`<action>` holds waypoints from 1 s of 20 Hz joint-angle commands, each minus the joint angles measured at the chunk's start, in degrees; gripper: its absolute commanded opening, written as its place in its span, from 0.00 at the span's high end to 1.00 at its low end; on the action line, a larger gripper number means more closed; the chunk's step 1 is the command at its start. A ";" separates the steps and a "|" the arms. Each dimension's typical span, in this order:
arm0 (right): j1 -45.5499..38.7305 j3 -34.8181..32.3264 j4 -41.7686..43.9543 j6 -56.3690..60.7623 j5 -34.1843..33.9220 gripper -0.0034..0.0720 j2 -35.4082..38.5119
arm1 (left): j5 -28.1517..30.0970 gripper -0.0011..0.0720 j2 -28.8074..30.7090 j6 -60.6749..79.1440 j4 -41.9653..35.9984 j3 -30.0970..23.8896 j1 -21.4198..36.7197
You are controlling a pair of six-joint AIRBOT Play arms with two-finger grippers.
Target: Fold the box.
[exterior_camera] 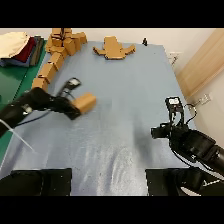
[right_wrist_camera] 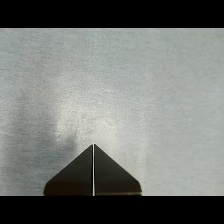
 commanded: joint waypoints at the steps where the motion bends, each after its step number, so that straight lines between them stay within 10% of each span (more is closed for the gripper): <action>1: -0.44 -0.02 -0.85 0.39 0.94 0.94 -0.55 | -6.10 0.27 3.28 -6.86 5.95 -1.25 18.91; 8: -0.44 -0.02 -0.92 2.05 4.74 0.94 -4.09 | -6.38 0.27 4.55 -5.09 8.55 -1.29 37.18; 20: -0.44 0.13 -0.87 3.58 12.98 0.94 -10.64 | 7.58 0.27 -4.72 -3.65 6.12 -1.25 33.00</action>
